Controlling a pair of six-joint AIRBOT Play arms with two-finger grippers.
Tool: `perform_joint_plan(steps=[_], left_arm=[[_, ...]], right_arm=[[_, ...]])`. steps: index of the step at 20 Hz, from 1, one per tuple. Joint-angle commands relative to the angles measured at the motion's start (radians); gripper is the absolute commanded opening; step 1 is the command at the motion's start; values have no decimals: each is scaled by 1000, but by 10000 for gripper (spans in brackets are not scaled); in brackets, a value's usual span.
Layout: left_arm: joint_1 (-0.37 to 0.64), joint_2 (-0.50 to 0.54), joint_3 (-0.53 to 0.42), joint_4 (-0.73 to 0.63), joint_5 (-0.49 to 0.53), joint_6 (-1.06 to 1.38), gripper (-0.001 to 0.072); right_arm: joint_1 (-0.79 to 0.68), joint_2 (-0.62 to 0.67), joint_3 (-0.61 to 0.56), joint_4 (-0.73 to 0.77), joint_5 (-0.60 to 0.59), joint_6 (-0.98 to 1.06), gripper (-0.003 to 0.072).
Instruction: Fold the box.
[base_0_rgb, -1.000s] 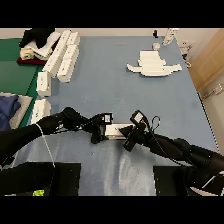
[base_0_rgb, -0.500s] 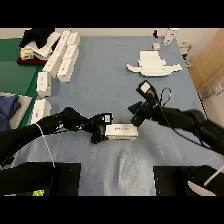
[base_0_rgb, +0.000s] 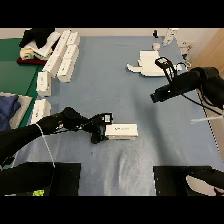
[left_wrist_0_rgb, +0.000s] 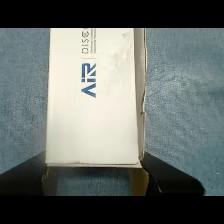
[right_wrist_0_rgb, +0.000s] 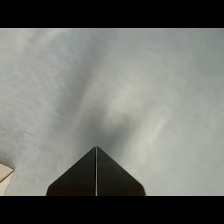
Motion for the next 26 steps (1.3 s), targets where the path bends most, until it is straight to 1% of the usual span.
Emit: perform_joint_plan(steps=[1,4,15,17,19,21,22,24,26], left_arm=[[0,0,1,1,0,0,359],[0,0,1,0,0,0,359],[-1,3,5,-6,-7,-5,359],[0,29,9,-6,-15,-64,359],[18,88,9,3,-6,-153,359],[75,164,9,36,2,-312,359],[124,204,9,66,6,-427,359],[238,275,9,179,38,-684,358],[367,320,9,303,97,-932,359]], right_arm=[[-64,-95,55,-26,-156,193,4],[-68,-135,55,-29,-188,232,4],[-67,-134,55,-14,-179,238,5],[-67,-134,55,-14,-179,238,4],[-67,-134,55,-14,-179,238,4],[-67,-134,55,-14,-179,238,4],[-67,-134,55,-14,-179,238,5],[-67,-134,55,-14,-179,238,4],[-67,-134,55,-14,-179,238,4]])
